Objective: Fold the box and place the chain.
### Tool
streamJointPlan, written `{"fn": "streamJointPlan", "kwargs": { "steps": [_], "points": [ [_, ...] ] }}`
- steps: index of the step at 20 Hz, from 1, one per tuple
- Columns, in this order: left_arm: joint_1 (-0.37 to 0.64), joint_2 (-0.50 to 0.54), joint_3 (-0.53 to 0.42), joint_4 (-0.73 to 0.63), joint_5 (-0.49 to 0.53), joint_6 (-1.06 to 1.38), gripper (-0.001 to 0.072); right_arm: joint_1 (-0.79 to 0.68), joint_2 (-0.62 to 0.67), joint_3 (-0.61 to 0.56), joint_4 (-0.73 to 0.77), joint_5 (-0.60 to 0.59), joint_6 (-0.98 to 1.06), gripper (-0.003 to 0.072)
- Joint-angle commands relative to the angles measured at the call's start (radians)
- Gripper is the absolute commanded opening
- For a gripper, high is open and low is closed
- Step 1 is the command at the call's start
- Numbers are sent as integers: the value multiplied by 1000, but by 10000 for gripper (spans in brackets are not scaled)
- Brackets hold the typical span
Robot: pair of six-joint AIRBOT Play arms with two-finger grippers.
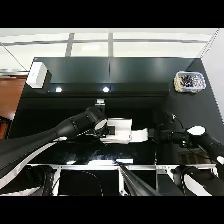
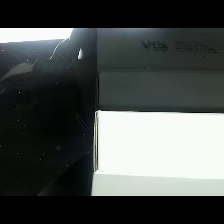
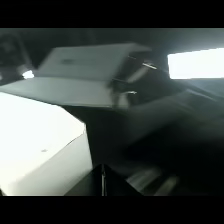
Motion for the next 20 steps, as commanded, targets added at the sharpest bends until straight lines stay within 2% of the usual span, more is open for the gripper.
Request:
{"fn": "streamJointPlan", "kwargs": {
  "steps": [1, 3, 4, 5, 6, 9, 10, 14, 16, 18, 20],
  "points": [
    [1, 0, 0, 0, 0, 0, 25, 33, -20, 69, 52, 83, -51, 10],
    [0, 0, 0, 0, 0, 0, 25, 33, -20, 111, 42, 168, -53, 13],
    [1, 0, 0, 1, 0, 0, 25, 33, -20, 120, 41, 198, -52, 71],
    [1, 0, 0, 1, 0, 0, 25, 34, -20, 121, 41, 213, -52, 351],
    [1, 0, 0, 1, 0, 0, 25, 41, -20, 121, 28, 212, -51, 500],
    [1, 0, 0, 1, 0, 0, 25, 102, -20, 122, 49, 159, -48, 512],
    [1, 0, 0, 1, 0, 0, 25, 130, -20, 126, 60, 137, -48, 541],
    [1, 0, 0, 1, 0, 0, 25, 245, -20, 177, 40, 25, 18, 537],
    [1, 0, 0, 0, 0, 0, 25, 310, -20, 225, -64, -40, 142, 536],
    [1, 0, 0, 1, 0, 0, 25, 365, -20, 274, -254, -64, 325, 536],
    [1, 0, 0, 1, 1, 0, 25, 400, -21, 306, -367, -71, 444, 517]
  ]
}}
